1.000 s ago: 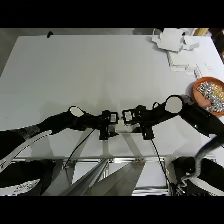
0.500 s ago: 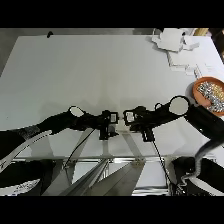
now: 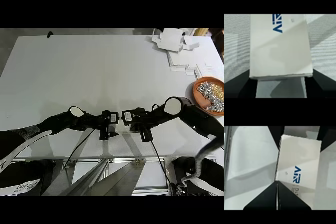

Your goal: Fold the box and place the chain.

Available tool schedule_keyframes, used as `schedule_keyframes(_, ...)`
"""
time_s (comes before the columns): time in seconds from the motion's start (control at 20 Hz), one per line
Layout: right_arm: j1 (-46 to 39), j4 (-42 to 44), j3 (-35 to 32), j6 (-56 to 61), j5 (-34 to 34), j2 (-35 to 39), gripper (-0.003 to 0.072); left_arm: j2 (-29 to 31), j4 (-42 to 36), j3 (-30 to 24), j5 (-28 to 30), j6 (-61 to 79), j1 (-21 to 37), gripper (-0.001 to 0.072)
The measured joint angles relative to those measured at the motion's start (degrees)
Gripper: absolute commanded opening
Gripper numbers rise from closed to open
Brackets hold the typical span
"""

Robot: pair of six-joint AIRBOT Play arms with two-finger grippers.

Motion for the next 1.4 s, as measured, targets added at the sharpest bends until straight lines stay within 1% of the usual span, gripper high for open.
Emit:
schedule_keyframes(0.55,0.0,0.2,-0.1,0.5,-0.3,-3.8,0.0023,0.0,0.1,0.0,0.0,0.1,0.0,0.0273)
schedule_keyframes(0.65,0.0,0.0,-0.2,1.1,-0.5,-3.0,0.0023,0.0,0.0,0.0,0.0,0.0,0.0,0.0273)
schedule_keyframes(0.75,0.0,-1.0,-0.2,3.7,-0.4,-0.6,0.0023,0.0,-0.2,0.0,0.1,-0.2,0.0,0.0273)
schedule_keyframes(0.85,0.0,-2.0,-0.1,9.2,-0.3,3.0,0.0023,0.0,-0.1,0.0,0.0,-0.2,0.0,0.0273)
schedule_keyframes(1.05,-1.6,-13.7,0.0,25.1,3.3,10.6,0.0023,0.0,-0.1,0.0,0.0,-0.1,0.0,0.0273)
schedule_keyframes(1.2,-7.2,-20.7,0.0,34.1,6.5,13.4,0.0023,0.0,0.0,0.0,0.0,0.0,0.0,0.0273)
schedule_keyframes(1.4,-18.0,-24.6,0.0,46.3,9.0,14.1,0.0024,0.0,0.0,0.0,0.0,0.0,0.0,0.0273)
